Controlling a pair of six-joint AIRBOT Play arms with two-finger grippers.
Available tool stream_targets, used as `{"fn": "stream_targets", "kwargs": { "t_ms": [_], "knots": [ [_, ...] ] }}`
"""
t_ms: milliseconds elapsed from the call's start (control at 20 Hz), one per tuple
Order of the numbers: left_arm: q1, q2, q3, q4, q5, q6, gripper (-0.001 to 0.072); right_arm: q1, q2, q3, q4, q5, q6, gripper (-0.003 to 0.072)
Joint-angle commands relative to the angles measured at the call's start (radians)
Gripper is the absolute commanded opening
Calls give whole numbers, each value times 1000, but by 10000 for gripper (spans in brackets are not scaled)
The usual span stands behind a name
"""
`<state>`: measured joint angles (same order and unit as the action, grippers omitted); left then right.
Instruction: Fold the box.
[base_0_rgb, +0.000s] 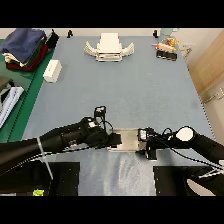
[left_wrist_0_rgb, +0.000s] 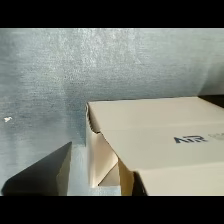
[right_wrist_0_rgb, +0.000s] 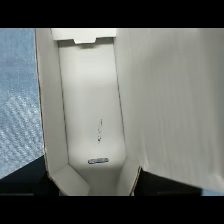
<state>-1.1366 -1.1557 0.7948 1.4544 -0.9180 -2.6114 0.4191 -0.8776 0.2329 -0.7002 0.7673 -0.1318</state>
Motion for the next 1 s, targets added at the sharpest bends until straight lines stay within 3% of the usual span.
{"fn": "stream_targets", "kwargs": {
  "t_ms": [0,300,700,800,900,950],
  "knots": [
    [-26,-75,75,60,-80,-87,399,1,0,1,0,0,0,503],
    [-74,-192,200,135,-213,-100,399,1,0,1,0,0,0,504],
    [-98,-233,208,141,-207,-127,396,1,0,1,0,0,0,503],
    [-98,-233,208,142,-196,-123,102,1,0,1,0,0,0,503],
    [-98,-233,208,144,-185,-140,87,1,0,1,0,0,0,504],
    [-98,-233,208,144,-184,-142,15,1,0,1,0,0,0,504]
  ]
}}
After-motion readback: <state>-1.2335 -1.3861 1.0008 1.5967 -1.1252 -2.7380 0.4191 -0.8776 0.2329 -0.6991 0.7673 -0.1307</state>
